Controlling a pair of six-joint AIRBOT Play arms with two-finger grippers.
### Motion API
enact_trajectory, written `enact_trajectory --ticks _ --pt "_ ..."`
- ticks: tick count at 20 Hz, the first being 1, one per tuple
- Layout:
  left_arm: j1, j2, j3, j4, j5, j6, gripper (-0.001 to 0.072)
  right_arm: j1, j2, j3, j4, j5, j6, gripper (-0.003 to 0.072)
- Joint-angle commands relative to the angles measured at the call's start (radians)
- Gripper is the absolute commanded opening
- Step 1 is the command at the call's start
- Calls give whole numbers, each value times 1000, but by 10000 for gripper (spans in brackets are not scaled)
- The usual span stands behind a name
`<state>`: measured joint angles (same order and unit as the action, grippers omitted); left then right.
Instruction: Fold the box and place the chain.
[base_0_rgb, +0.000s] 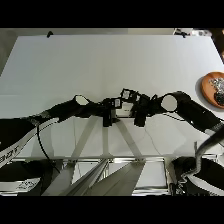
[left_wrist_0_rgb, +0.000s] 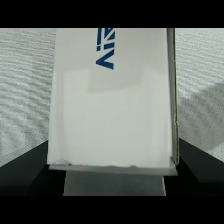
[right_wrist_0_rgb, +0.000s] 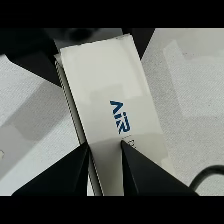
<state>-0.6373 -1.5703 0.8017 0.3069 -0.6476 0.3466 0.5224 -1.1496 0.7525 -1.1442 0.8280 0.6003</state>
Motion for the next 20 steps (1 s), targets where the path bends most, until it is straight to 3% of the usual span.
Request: enact_trajectory --ticks 1,12,14,17,20 --pt "0 1 0 1 -1 0 497 1 0 -1 -8 6 2 208" --pt "0 1 0 1 -1 0 497 16 1 -24 -31 -12 2 204" --pt "0 1 0 1 -1 0 497 16 16 -24 -26 -19 2 284" --pt "0 1 0 1 -1 0 497 15 51 -24 -30 -32 1 300" --pt "0 1 0 1 -1 0 497 15 67 -24 -30 -33 2 363"
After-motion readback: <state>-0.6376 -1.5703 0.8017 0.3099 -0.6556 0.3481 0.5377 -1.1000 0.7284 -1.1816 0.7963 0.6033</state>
